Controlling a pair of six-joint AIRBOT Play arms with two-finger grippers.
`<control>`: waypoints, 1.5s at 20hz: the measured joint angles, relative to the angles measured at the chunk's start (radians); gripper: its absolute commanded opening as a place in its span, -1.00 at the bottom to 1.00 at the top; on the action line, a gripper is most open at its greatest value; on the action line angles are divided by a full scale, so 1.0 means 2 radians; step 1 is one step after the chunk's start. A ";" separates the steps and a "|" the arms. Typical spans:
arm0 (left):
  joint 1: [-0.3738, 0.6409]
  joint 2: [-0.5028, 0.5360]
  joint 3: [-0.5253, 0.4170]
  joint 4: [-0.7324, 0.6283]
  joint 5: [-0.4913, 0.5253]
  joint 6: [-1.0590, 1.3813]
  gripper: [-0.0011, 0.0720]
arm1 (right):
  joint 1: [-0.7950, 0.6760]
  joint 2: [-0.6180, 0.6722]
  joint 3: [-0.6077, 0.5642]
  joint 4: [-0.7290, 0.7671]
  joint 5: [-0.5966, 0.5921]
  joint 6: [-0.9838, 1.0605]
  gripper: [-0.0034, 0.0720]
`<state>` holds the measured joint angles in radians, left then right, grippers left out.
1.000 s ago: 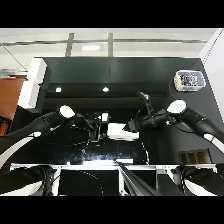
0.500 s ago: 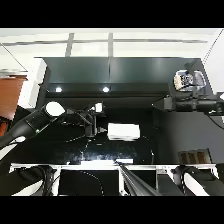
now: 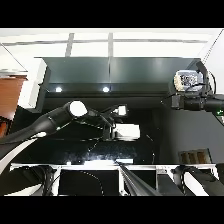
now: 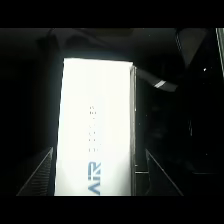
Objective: Fold the box and place the chain.
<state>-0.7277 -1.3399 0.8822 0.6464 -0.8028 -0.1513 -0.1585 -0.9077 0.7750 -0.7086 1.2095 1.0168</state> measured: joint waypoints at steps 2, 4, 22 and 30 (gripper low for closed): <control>-0.007 -0.015 0.010 0.001 0.002 -0.003 1.00 | -0.001 0.000 0.000 -0.002 -0.002 -0.001 -0.80; -0.013 -0.025 0.016 0.003 0.003 -0.005 1.00 | -0.002 0.000 0.000 -0.003 -0.004 -0.002 -0.80; -0.020 -0.044 0.021 0.027 0.008 -0.007 1.00 | -0.002 0.000 0.000 -0.005 -0.012 -0.002 -0.81; -0.030 -0.072 0.022 0.039 0.030 -0.042 -0.05 | -0.002 0.000 0.000 -0.005 -0.020 -0.002 -0.80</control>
